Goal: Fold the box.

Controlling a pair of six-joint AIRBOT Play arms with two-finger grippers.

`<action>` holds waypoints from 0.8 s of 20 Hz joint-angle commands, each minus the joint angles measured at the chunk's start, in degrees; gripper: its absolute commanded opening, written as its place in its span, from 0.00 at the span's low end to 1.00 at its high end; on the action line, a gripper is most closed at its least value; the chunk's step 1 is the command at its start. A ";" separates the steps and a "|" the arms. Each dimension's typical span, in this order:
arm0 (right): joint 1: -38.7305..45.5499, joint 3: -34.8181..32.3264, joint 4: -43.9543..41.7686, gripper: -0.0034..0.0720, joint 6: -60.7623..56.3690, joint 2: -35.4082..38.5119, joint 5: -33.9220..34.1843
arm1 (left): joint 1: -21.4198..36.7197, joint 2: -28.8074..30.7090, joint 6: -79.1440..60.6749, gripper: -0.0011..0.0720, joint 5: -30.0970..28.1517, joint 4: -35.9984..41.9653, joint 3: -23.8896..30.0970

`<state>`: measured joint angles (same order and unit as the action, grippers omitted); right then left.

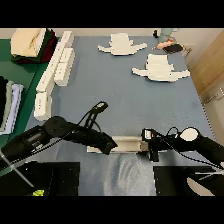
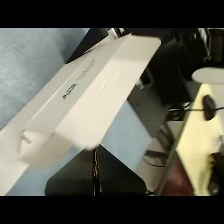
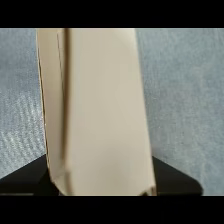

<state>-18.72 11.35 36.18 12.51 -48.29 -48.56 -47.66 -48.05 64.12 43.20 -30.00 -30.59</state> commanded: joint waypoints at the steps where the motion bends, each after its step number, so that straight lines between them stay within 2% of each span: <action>1: 0.04 0.07 0.00 0.72 -0.02 0.04 0.00 | -4.24 -9.44 1.09 0.04 -6.69 6.88 -4.72; 5: 0.04 0.07 0.00 0.72 0.00 0.04 0.00 | -4.11 -11.61 4.94 0.04 -19.52 7.10 -6.64; 7: 0.04 0.07 0.00 0.72 -0.02 0.04 0.00 | -2.21 -12.09 7.13 0.04 -21.70 6.80 -6.54; 9: 0.04 0.07 0.00 0.72 -0.02 0.04 -0.02 | -0.50 -14.01 8.72 0.04 -20.72 6.73 -6.23; 13: 0.04 0.07 0.02 0.72 -0.02 0.04 -0.02 | 0.92 -20.37 12.41 0.04 -12.44 4.33 -6.23; 16: 0.04 0.07 0.02 0.72 -0.02 0.04 -0.02 | 0.92 -23.39 12.44 0.04 -11.65 4.22 -6.23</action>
<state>-18.70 11.35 36.23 12.34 -48.29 -48.58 -47.13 -68.40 75.24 29.04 -24.86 -36.80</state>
